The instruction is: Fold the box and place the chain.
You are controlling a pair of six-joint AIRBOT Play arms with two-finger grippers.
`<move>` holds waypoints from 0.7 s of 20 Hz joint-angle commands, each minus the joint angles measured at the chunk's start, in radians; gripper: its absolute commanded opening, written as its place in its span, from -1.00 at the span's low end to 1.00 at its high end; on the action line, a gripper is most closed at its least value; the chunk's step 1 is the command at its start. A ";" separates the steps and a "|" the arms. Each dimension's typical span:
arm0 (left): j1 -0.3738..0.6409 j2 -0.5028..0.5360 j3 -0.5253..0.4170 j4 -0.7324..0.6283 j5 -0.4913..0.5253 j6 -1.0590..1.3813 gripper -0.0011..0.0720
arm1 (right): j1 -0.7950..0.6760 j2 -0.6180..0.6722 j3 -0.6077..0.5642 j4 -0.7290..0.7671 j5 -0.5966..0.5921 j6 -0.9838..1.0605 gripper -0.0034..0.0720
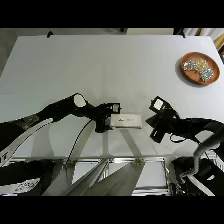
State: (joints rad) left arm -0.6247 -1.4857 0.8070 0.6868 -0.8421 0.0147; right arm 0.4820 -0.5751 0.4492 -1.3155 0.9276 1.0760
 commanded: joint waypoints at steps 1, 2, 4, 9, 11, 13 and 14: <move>0.000 0.000 -0.001 0.000 0.000 0.000 -0.94 | 0.000 -0.011 0.016 -0.260 0.274 0.332 -0.88; 0.000 0.000 -0.001 0.000 0.000 0.000 -0.94 | -0.006 -0.031 0.016 -0.262 0.328 0.384 -0.88; 0.000 0.000 -0.001 0.000 0.000 0.000 -0.94 | -0.062 -0.080 0.016 -0.208 0.389 0.446 -0.88; 0.000 0.000 0.000 -0.001 0.001 0.000 -0.94 | -0.354 -0.159 0.061 0.090 0.507 0.327 -0.88; 0.000 0.000 0.000 -0.002 0.000 0.000 -0.94 | -0.485 -0.171 0.085 0.144 0.597 0.286 -0.88; 0.000 0.000 -0.001 -0.019 0.001 0.000 -0.94 | -0.590 -0.171 0.086 0.074 0.613 0.280 -0.88; 0.000 0.000 -0.001 -0.021 0.000 0.000 -0.94 | -0.630 -0.171 0.086 0.031 0.603 0.280 -0.88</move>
State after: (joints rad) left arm -0.6247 -1.4857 0.8066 0.6811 -0.8421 0.0151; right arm -0.0120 -0.7361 0.5240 -1.2636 1.4708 1.3823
